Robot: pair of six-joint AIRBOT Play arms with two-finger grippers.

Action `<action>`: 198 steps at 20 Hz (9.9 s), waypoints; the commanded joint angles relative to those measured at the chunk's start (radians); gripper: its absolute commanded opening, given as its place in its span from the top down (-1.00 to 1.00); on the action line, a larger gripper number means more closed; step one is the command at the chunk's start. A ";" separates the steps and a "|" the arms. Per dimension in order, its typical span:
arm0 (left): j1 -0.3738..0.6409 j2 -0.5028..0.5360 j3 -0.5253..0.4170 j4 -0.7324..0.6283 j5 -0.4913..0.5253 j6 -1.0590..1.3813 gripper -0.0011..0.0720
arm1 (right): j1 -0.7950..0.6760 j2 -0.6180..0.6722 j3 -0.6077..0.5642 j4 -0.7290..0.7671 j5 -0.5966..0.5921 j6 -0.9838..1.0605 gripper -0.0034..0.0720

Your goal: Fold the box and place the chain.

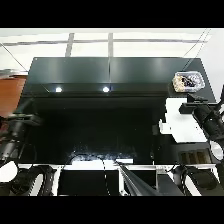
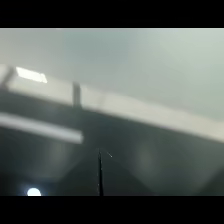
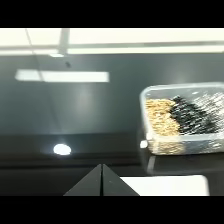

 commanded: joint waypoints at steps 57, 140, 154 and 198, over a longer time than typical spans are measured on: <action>-0.023 -0.620 0.585 0.052 -0.650 -0.016 -0.96 | -1.085 -1.342 0.925 0.685 1.405 -0.865 0.30; -0.122 -1.649 0.806 -0.489 -1.249 1.107 0.90 | 0.389 -0.475 0.123 0.903 0.402 -0.500 0.85; -0.290 -1.310 0.814 -0.280 -1.066 1.184 0.91 | 0.084 -0.220 0.348 0.381 0.883 -0.516 -0.98; -0.444 -1.292 0.568 -0.358 -0.643 1.504 0.89 | 0.649 -0.446 0.074 0.748 0.586 -1.425 -0.98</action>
